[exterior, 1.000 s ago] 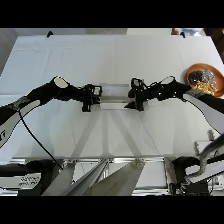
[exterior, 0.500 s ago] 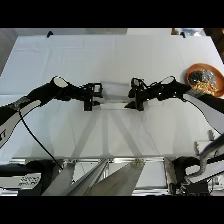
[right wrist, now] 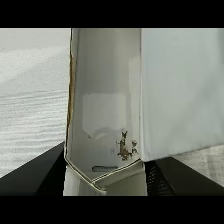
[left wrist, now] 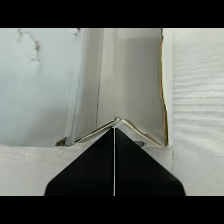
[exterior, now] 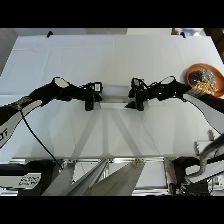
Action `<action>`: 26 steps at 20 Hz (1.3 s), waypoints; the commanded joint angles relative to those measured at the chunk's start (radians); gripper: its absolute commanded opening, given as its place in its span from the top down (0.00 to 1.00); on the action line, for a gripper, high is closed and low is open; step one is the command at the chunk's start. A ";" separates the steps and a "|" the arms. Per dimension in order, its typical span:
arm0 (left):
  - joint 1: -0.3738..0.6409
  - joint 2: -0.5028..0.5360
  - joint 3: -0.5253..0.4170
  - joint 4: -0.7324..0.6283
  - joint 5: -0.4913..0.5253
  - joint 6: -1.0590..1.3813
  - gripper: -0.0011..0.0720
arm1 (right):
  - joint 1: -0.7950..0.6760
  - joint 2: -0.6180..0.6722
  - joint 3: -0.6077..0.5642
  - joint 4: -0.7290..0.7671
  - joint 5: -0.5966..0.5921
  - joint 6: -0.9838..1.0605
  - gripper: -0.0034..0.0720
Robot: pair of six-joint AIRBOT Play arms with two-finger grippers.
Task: Fold the box and place the chain.
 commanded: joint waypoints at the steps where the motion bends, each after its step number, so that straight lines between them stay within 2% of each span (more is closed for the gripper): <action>1: 0.003 0.011 0.000 0.013 -0.003 -0.026 0.97 | 0.000 0.000 0.001 0.000 0.001 0.000 0.63; 4: 0.028 0.059 0.000 0.058 0.002 -0.132 0.97 | 0.000 0.000 0.001 0.000 0.001 0.000 0.63; 8: 0.100 0.199 0.000 0.166 -0.030 -0.373 0.97 | 0.000 0.000 0.001 0.000 0.001 0.000 0.63; 12: 0.229 0.284 0.000 0.243 -0.215 -0.726 0.97 | 0.000 0.000 0.001 0.000 0.001 0.000 0.63; 14: 0.277 0.285 -0.004 0.322 -0.287 -0.904 0.98 | 0.000 0.000 0.001 0.000 0.001 0.000 0.63; 17: 0.323 0.269 -0.040 0.381 -0.301 -1.173 0.98 | 0.000 0.000 0.001 0.000 0.001 0.000 0.63; 23: 0.322 0.192 -0.050 0.408 -0.306 -1.536 0.98 | 0.000 0.000 0.001 0.000 0.001 0.000 0.63; 26: 0.303 0.142 -0.051 0.405 -0.304 -1.590 0.98 | 0.000 0.000 0.001 0.000 0.001 0.000 0.63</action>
